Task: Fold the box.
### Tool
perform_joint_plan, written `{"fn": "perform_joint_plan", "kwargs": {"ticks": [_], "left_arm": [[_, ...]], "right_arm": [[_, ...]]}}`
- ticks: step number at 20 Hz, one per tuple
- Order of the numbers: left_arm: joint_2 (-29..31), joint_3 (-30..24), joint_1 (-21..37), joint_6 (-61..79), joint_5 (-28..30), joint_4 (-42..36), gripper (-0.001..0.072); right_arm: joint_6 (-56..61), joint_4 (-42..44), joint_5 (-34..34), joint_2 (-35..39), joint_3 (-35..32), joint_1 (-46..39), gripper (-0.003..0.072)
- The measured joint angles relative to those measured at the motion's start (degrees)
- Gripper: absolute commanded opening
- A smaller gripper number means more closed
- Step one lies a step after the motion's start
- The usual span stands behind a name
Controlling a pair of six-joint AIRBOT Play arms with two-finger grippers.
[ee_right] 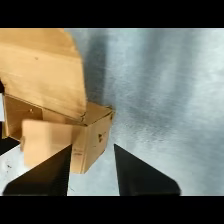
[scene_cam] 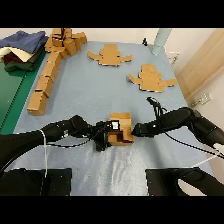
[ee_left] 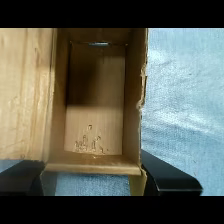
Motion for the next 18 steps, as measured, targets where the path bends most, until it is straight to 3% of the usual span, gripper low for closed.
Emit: {"fn": "perform_joint_plan", "kwargs": {"ticks": [6,13,14,18], "left_arm": [[0.0,0.0,0.0,0.0,0.0,0.0,0.035],[0.0,0.0,0.0,0.0,0.0,0.0,0.035],[0.0,0.0,0.0,0.0,0.0,0.0,0.035],[0.0,0.0,0.0,0.0,0.0,0.0,0.035]], "right_arm": [[5.3,-2.4,3.7,-1.9,0.4,6.5,0.0439],[25.7,-18.6,5.1,-3.5,2.7,16.2,0.0435],[28.4,-20.2,5.0,-4.2,3.4,17.6,0.0406],[38.0,-26.1,3.3,-9.2,7.2,22.6,0.0405]]}}
